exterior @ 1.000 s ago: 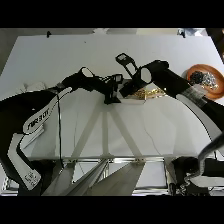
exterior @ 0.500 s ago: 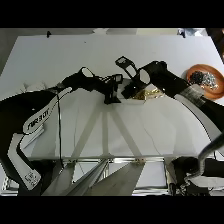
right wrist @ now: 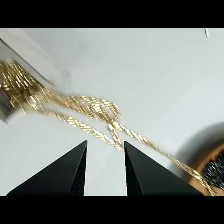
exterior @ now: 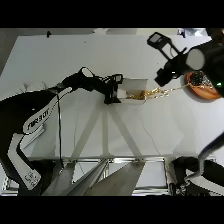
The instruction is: Fold the box and place the chain.
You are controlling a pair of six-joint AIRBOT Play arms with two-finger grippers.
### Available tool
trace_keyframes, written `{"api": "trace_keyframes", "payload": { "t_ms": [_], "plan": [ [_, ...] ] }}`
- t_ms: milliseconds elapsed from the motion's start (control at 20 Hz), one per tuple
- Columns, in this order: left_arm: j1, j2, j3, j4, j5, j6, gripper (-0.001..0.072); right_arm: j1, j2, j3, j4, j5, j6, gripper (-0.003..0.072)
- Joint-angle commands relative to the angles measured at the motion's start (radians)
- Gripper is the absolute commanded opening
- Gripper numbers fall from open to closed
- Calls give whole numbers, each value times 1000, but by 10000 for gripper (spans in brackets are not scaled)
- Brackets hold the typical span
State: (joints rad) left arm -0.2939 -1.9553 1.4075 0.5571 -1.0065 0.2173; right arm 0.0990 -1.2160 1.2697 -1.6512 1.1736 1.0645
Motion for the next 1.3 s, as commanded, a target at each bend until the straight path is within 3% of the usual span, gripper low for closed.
{"api": "trace_keyframes", "payload": {
  "t_ms": [0,50,100,250,500,700,950,1250],
  "plan": [
    [1,0,1,0,0,0,321,-171,20,-7,145,107,-383,316],
    [1,0,1,0,0,0,321,-212,8,-11,195,99,-464,510],
    [1,0,1,0,0,0,321,-242,-9,-11,229,84,-533,586],
    [1,0,1,0,0,0,321,-291,-93,-11,306,56,-713,586],
    [1,0,1,0,0,0,321,-289,-268,-11,305,44,-932,586],
    [1,0,1,0,0,0,321,-251,-364,-11,293,-6,-951,587],
    [1,0,1,0,0,0,321,-174,-420,-11,250,-161,-988,646],
    [1,0,1,0,0,0,321,-151,-465,-11,233,-83,-988,646]
  ]
}}
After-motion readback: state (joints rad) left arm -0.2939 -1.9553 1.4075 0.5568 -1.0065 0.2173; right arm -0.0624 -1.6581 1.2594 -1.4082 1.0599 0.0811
